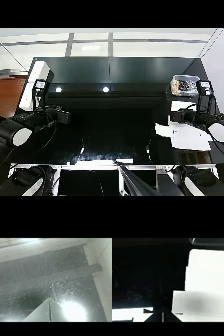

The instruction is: Fold the box and place the chain.

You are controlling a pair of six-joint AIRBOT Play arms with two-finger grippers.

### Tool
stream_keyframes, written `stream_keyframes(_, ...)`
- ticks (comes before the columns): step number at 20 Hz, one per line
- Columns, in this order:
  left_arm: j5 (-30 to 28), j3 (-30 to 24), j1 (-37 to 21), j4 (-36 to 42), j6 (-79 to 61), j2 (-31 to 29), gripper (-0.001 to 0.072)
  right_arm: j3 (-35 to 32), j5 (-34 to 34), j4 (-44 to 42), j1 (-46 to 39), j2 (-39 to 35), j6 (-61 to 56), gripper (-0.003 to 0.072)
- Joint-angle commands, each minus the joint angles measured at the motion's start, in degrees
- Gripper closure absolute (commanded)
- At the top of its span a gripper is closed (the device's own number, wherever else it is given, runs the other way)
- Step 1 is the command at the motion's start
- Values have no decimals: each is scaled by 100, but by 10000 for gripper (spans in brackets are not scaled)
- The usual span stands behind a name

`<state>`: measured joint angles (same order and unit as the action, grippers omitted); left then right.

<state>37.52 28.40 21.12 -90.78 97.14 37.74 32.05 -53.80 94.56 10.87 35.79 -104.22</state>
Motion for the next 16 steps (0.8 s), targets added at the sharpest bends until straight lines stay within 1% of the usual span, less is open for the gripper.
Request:
stream_keyframes(1,0,2,-4,-2,0,-2,682,-2,0,0,7,-7,0,669)
stream_keyframes(4,-205,2,-4,-2,0,-2,681,-2,0,0,7,-7,0,669)
stream_keyframes(7,-334,2,-4,177,0,-2,681,-2,48,-15,7,-7,-7,669)
stream_keyframes(9,-516,2,-4,166,0,-2,681,-2,400,-20,7,-7,-7,669)
stream_keyframes(11,-911,2,-4,140,-2,0,682,-7,774,4,7,-4,-7,668)
stream_keyframes(12,-1104,2,-4,146,-2,0,680,-7,968,7,7,-4,-7,622)
stream_keyframes(13,-1268,2,-4,144,-2,4,648,-7,1104,13,7,-2,-7,237)
stream_keyframes(14,-1384,2,-4,146,-2,26,307,-7,1228,26,7,17,24,-7)
stream_keyframes(15,-1427,2,0,149,4,63,5,-7,1342,72,-9,59,28,-25)
stream_keyframes(16,-1432,2,-4,153,2,101,9,-7,1405,166,-48,146,15,-24)
